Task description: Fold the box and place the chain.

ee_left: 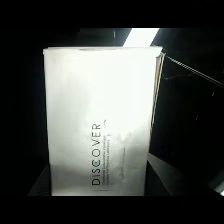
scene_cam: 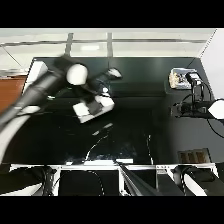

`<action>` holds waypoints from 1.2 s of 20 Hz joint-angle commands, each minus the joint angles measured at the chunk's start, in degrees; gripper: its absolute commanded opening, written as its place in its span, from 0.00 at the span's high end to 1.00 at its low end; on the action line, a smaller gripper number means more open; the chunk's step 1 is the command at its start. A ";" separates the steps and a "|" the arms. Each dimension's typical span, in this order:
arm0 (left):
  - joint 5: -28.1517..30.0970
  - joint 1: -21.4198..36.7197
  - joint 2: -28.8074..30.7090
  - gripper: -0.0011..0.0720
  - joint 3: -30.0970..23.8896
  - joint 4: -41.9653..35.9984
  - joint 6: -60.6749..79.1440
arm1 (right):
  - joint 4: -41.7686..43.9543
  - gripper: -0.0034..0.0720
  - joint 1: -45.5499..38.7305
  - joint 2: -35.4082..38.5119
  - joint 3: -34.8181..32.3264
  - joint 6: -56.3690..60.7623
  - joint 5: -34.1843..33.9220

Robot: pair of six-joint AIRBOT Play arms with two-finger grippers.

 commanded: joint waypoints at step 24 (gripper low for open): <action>16.24 70.25 19.39 0.68 -36.81 -6.25 14.38 | 0.04 0.94 -0.02 0.02 0.00 0.11 -1.44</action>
